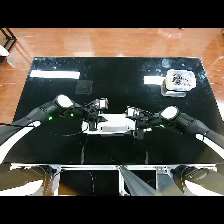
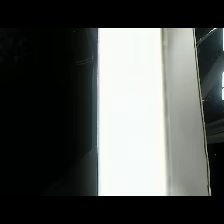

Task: Fold the box and place the chain.

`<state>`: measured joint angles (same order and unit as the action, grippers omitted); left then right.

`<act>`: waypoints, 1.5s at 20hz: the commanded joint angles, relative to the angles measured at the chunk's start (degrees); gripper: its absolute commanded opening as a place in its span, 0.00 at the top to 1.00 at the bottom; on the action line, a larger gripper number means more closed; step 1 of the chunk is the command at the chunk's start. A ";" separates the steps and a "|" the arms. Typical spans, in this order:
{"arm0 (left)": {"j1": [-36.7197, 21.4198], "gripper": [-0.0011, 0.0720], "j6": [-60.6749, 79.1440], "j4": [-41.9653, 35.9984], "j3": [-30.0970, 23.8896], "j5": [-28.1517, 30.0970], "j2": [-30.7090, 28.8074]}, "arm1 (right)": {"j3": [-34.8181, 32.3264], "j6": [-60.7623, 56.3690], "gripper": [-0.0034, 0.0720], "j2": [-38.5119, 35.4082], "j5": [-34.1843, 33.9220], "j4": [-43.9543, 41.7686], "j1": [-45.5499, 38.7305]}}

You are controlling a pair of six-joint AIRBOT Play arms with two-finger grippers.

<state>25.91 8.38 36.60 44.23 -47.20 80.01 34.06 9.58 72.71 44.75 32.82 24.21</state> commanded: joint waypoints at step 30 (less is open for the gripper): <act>0.02 0.95 -0.04 0.04 0.04 0.04 0.00 | -0.02 -0.35 0.25 2.32 -4.57 2.14 2.34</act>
<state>25.91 8.38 36.64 44.23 -47.20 79.99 34.06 9.41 75.00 40.36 34.81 26.50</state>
